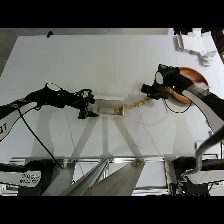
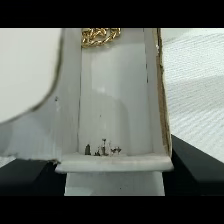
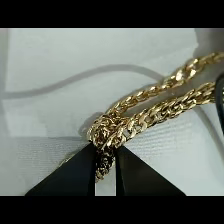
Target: Fold the box and place the chain.
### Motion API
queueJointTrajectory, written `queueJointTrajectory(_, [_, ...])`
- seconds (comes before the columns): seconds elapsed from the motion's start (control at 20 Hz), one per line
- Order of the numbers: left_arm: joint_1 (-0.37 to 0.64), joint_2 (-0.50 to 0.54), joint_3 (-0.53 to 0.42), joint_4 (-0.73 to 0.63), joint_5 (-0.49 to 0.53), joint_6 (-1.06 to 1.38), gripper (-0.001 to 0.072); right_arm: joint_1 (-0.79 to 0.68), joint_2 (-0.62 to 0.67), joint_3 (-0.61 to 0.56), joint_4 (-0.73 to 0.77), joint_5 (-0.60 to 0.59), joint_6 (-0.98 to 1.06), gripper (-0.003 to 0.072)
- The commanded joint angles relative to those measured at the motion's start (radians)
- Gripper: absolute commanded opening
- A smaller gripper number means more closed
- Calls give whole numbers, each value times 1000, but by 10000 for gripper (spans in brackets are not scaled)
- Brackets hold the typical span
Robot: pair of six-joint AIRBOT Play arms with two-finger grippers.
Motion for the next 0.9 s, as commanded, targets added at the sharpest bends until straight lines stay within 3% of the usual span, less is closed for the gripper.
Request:
queueJointTrajectory(0.0, [0, 0, 1, 0, 0, 0, 187, 40, 37, 6, 6, 32, -198, 10])
queueJointTrajectory(0.45, [0, 0, 1, 0, 0, 0, 187, 184, 323, 5, 71, 297, -571, 11])
queueJointTrajectory(0.85, [0, 0, 1, 0, 0, 0, 187, 289, 380, 6, 259, 222, -648, 12])
